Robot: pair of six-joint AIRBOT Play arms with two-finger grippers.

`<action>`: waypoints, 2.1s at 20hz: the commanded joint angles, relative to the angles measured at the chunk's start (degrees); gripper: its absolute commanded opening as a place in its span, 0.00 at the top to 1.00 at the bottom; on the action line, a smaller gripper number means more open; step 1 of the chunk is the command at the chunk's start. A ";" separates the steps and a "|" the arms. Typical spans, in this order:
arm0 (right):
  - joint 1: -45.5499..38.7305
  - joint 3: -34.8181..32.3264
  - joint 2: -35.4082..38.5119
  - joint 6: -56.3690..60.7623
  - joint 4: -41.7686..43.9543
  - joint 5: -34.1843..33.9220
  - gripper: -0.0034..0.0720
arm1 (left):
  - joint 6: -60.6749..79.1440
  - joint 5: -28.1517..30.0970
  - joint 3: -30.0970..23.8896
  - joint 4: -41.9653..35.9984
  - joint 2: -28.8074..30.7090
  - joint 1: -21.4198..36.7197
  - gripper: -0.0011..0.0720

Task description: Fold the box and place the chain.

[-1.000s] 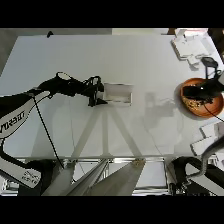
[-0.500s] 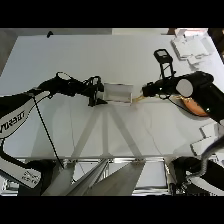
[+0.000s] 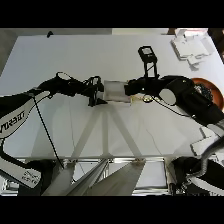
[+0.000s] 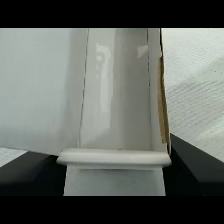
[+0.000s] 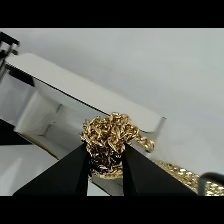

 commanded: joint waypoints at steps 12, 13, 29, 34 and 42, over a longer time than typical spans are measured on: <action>4.66 1.99 -10.82 0.72 -0.50 -4.09 0.94 | 0.02 0.00 0.04 0.02 0.00 0.00 0.47; 4.66 1.99 -11.28 0.70 -1.01 -3.34 0.94 | 0.02 0.00 0.04 0.02 0.00 0.00 0.47; 3.15 2.84 -4.07 -8.72 -4.04 4.61 0.45 | 0.02 0.00 0.04 0.00 0.00 0.00 0.47; -7.52 2.78 2.71 -28.35 -3.34 16.79 0.45 | 0.02 0.00 0.04 0.02 0.00 0.00 0.47; -22.10 -0.50 -1.07 -74.05 20.13 19.30 0.40 | 0.02 0.00 0.04 0.02 0.00 0.00 0.47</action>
